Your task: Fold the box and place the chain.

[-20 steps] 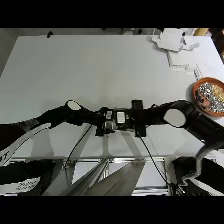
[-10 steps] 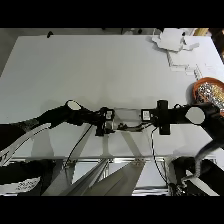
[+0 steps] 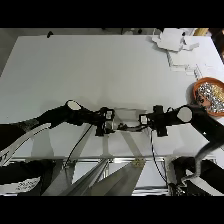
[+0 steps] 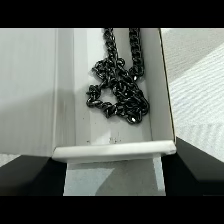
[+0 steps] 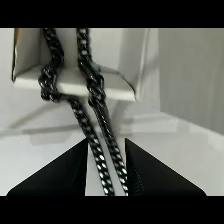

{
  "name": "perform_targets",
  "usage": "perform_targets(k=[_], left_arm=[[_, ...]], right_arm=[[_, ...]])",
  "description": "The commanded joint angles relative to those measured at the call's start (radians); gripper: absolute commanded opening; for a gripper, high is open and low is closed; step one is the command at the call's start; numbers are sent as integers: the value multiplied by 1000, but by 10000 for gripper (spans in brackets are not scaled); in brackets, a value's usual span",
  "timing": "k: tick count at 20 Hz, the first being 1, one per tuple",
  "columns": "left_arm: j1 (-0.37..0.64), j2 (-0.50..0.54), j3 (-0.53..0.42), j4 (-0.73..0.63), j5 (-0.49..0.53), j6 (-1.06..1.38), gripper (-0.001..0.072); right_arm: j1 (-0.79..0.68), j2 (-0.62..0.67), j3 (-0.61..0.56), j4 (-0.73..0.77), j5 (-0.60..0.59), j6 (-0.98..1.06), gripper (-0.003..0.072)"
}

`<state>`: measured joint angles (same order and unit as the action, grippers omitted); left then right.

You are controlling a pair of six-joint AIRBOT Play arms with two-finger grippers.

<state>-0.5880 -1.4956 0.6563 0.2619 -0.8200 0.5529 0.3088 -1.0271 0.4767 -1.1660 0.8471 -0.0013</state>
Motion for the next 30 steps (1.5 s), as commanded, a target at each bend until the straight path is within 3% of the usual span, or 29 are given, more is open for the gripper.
perform_targets(k=[1,2,4,9,13,20,24,25,28,30], left_arm=[[1,1,0,0,0,0,363],[1,1,0,0,0,0,363],[1,1,0,0,0,0,363],[0,1,0,0,0,0,363],[1,1,0,0,0,0,363],[1,1,0,0,0,0,363],[0,1,0,0,-3,0,363],[1,1,0,0,-7,0,363],[0,1,0,0,-6,0,363],[0,1,0,0,-6,0,363]], right_arm=[[-2,-56,-3,92,-12,-64,163],[-2,-55,-3,89,-22,-63,139],[-2,-42,-3,75,-19,-48,16],[13,137,-3,24,38,65,16],[136,306,-3,242,-19,120,16],[431,241,-3,366,-330,130,17],[465,148,-3,367,-385,141,17],[464,127,-3,365,-397,151,20],[464,136,5,324,-397,151,177],[430,191,19,266,-338,152,178]])
